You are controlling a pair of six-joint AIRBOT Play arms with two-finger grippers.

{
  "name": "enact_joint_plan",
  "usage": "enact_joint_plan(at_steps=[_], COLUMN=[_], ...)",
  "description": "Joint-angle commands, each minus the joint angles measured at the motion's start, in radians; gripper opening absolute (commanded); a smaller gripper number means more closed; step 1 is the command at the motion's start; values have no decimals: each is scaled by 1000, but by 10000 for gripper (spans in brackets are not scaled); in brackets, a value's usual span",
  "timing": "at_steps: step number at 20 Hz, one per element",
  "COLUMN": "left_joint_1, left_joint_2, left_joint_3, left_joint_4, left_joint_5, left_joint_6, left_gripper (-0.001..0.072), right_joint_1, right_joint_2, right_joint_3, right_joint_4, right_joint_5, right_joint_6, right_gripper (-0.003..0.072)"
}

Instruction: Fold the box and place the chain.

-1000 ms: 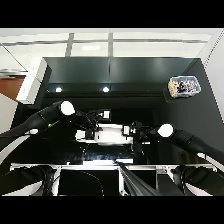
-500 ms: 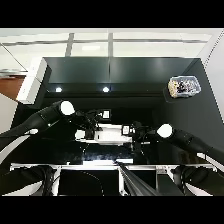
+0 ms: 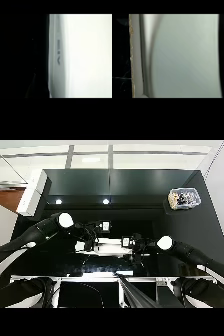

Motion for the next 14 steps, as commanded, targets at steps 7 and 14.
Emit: enact_joint_plan(at_steps=[7,14], left_joint_1=[1,0], left_joint_2=[244,348], left_joint_3=[0,-48], left_joint_4=[363,155], left_joint_5=[-177,-358], left_joint_6=[-442,-750], left_gripper=[419,27], right_joint_1=[0,0], right_joint_2=[0,0], right_joint_3=[1,1], right_joint_4=[0,0], right_joint_5=[2,2], right_joint_6=[1,1], right_gripper=[475,476])
